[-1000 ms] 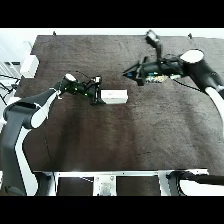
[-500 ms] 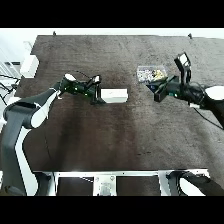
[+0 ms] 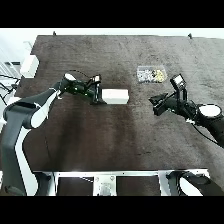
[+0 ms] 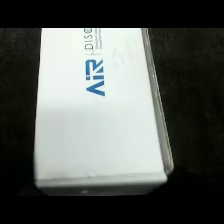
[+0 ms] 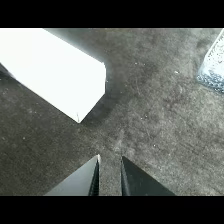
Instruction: Fold the box and place the chain.
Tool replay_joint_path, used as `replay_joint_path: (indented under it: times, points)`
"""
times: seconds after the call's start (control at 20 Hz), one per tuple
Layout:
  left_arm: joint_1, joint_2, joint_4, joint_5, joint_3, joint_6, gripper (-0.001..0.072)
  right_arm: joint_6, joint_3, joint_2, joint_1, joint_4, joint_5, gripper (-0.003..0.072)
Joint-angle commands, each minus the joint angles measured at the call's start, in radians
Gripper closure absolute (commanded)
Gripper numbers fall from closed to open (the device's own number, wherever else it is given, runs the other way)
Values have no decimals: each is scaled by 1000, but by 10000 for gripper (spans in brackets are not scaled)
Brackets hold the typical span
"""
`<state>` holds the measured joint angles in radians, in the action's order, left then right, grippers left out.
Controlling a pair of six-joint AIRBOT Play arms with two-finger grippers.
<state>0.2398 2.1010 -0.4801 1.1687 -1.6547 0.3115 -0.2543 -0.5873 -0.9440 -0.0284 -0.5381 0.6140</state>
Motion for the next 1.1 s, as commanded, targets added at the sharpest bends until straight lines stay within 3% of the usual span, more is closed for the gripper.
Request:
replay_joint_path:
  times: [0.0,0.05,0.15,0.25,0.35,0.45,0.6,0.85,1.05]
  points:
    - [0,-1,3,11,-3,0,14,4,13,3,0,0,-13,526]
    - [-1,-1,2,11,-5,-1,18,5,13,3,0,0,-13,526]
    - [-9,-1,-3,48,-26,-4,434,4,13,3,0,-1,-13,526]
    - [-22,-1,-4,89,-51,-18,538,4,13,3,0,0,-13,526]
    - [-26,-1,-34,97,-52,-24,467,4,13,3,0,7,-13,526]
    - [-26,-1,-78,98,-52,-43,685,4,13,3,0,7,-13,526]
    - [-39,-1,-69,116,-64,-61,687,4,12,3,0,7,-13,526]
    - [-119,-5,-56,117,-177,-239,691,3,13,3,0,7,-13,526]
    - [-203,-100,-59,-59,-179,-322,692,3,13,3,0,7,-14,526]
